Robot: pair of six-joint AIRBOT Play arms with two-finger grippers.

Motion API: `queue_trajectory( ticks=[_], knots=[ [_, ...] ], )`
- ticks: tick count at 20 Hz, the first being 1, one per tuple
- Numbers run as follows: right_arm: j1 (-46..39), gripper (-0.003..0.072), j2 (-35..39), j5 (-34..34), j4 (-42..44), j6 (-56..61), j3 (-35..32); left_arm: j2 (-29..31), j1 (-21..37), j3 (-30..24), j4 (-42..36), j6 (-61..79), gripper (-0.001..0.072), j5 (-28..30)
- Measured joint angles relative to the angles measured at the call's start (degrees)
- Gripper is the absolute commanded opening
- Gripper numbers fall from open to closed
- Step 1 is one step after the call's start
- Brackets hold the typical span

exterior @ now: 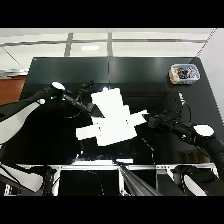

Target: Fold the box and place the chain.

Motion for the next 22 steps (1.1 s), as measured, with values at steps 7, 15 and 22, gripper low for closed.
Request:
queue_trajectory(
  ticks=[7, 15, 22],
  knots=[
    [0.0, 0.0707, 0.0, -0.2, -1.9, 0.0, 0.1, -4.0, -1.2, 5.5, 4.5, 3.6, 0.0022, -6.0],
    [-2.9, 0.0705, 0.0, 13.8, -27.6, -0.2, 16.5, 6.6, -3.0, 2.5, 6.8, 5.7, 0.0022, -5.5],
    [-1.0, 0.0704, 0.0, 21.9, -41.4, -5.3, 20.8, 22.1, -10.4, -12.2, 3.6, 36.8, 0.0024, 16.2]
  ],
)
